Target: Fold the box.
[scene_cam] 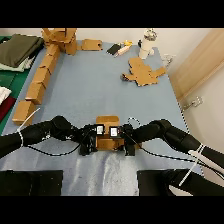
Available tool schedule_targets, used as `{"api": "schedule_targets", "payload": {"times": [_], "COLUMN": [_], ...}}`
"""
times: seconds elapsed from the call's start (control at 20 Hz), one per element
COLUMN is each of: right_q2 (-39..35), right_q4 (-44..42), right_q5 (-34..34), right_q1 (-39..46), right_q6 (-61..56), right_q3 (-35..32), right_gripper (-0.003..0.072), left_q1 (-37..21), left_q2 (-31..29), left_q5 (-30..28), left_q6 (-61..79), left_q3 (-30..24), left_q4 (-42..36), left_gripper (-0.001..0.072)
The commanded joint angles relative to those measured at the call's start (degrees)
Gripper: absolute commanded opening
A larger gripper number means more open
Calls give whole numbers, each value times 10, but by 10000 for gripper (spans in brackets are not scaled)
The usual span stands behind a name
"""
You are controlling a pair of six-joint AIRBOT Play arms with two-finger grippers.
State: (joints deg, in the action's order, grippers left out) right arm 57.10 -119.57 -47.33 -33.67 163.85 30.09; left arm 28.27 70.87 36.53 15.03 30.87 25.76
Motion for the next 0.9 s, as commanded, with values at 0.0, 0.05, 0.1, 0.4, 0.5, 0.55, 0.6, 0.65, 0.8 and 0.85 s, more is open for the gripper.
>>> {"api": "schedule_targets", "payload": {"times": [0.0,0.05,0.1,0.4,0.5,0.55,0.6,0.65,0.8,0.85], "right_q2": [3,3,3,-42,-78,-96,-115,-138,-194,-199], "right_q4": [-3,-2,1,128,178,216,259,304,410,427], "right_q5": [-1,-1,-1,-61,-92,-111,-135,-155,-193,-216], "right_q1": [0,0,0,1,1,1,1,3,35,61], "right_q6": [2,2,2,-179,-291,-353,-417,-482,-708,-798], "right_q3": [0,0,0,3,9,12,16,18,18,17], "right_gripper": [481,481,481,480,477,427,349,257,7,6], "left_q1": [0,0,0,0,0,0,0,0,0,0], "left_q2": [0,0,0,0,0,0,0,0,0,0], "left_q5": [-1,0,0,-1,0,0,0,0,0,-1], "left_q6": [0,0,0,0,0,0,0,0,0,0], "left_q3": [0,0,0,0,0,0,0,0,0,0], "left_q4": [-1,-1,-1,-1,-1,-1,-1,-1,-1,-1], "left_gripper": [597,598,597,598,598,598,597,597,597,597]}}
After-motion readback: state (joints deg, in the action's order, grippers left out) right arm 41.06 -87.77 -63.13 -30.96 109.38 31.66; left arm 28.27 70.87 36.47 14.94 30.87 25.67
